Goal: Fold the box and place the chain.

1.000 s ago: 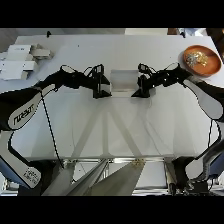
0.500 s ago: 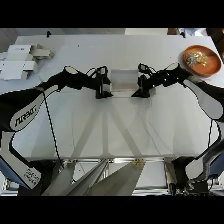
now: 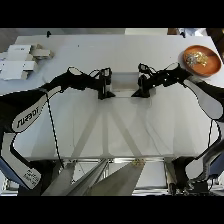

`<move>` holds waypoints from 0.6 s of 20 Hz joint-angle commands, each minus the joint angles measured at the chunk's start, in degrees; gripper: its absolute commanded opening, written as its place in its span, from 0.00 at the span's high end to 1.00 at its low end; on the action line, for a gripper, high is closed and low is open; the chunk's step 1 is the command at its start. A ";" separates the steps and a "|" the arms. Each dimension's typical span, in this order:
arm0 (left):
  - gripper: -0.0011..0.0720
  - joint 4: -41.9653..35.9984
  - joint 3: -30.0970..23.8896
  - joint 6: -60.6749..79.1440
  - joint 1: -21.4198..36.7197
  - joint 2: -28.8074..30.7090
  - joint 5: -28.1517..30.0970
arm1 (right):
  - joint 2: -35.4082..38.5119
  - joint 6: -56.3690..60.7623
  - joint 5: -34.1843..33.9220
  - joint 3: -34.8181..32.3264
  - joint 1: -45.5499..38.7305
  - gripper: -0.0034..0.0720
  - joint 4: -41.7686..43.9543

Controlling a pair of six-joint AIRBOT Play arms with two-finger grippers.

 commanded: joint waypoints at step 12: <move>0.23 -1.09 0.15 -5.88 2.91 -0.13 -3.10 | -0.02 0.00 0.11 0.02 0.04 0.30 0.04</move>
